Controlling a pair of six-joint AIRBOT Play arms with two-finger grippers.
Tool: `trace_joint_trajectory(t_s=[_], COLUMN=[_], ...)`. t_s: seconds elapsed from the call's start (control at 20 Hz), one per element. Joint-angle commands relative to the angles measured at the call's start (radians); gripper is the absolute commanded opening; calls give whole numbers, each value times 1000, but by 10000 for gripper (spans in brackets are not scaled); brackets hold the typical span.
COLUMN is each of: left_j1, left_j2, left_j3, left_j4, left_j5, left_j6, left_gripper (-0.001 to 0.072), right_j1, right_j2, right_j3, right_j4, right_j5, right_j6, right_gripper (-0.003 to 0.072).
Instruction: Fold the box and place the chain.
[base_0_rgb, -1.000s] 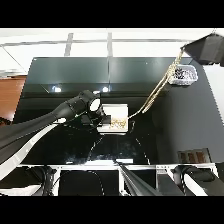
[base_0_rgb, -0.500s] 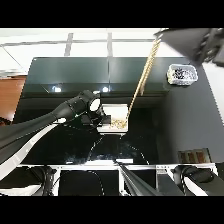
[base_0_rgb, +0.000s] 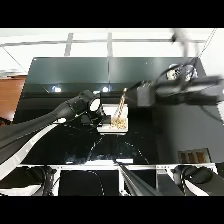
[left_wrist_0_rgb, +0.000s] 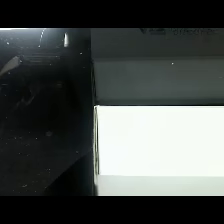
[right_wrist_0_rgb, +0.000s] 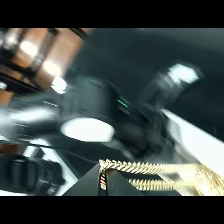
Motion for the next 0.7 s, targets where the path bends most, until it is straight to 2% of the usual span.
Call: trace_joint_trajectory(t_s=[0.0,0.15,0.45,0.55,0.65], left_j1=[1,1,1,1,1], left_j2=[0,0,0,0,0], left_j3=[0,0,0,0,0], left_j4=[0,1,1,1,0], left_j5=[0,0,2,3,2], left_j6=[0,0,0,0,0], left_gripper=[28,28,28,28,28], right_j1=[14,15,60,67,31], right_j2=[-10,-56,-117,-124,-119], right_j3=[-183,-237,-240,-240,-240], right_j4=[-5,-5,-11,-13,-73], right_j5=[-132,-142,-150,-152,-140], right_j6=[37,43,44,44,44], right_gripper=[28,28,48,377,380])
